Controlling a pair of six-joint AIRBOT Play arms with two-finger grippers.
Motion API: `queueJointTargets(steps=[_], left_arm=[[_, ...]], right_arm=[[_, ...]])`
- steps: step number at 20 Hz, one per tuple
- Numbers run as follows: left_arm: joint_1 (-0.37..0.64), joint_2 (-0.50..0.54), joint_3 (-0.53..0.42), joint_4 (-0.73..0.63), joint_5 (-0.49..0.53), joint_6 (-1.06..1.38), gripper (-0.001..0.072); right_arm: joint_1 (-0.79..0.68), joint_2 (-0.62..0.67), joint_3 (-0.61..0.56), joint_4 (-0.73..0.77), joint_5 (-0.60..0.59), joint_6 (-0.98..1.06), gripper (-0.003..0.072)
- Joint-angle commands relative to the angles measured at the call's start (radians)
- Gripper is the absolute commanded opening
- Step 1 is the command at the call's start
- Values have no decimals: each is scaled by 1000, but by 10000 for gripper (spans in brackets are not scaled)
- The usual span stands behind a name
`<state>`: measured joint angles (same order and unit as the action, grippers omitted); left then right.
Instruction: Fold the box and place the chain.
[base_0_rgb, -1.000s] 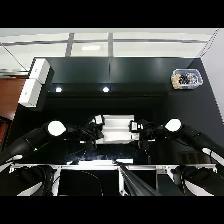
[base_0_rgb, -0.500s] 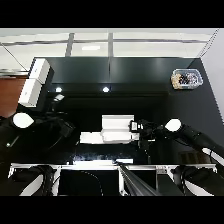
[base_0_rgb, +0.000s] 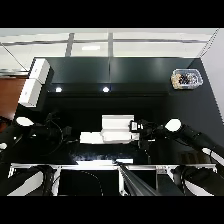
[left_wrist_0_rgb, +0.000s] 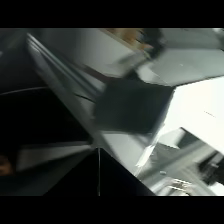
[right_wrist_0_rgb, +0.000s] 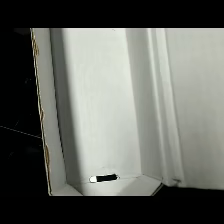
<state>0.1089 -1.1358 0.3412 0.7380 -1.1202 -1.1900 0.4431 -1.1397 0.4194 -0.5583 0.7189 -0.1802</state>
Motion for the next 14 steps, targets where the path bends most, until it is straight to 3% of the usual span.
queueJointTargets(steps=[1, 4, 11, 12, 13, 14], left_arm=[[-81, -94, -8, -186, 26, 90, 31], [-176, -108, -5, -295, 73, 159, 31], [-250, -106, 80, -301, 45, 219, 54], [-251, -101, 98, -292, 32, 219, 164], [-250, -94, 115, -283, 18, 219, 338], [-249, -84, 137, -264, 7, 219, 624]], right_arm=[[0, 0, 0, 0, 0, 0, 483], [0, 0, 0, 0, 0, 0, 483], [0, 0, 0, 0, 0, 0, 483], [0, 0, 0, 0, 0, 0, 483], [0, 0, 0, 0, 0, 0, 483], [0, 0, 0, 0, 0, 0, 483]])
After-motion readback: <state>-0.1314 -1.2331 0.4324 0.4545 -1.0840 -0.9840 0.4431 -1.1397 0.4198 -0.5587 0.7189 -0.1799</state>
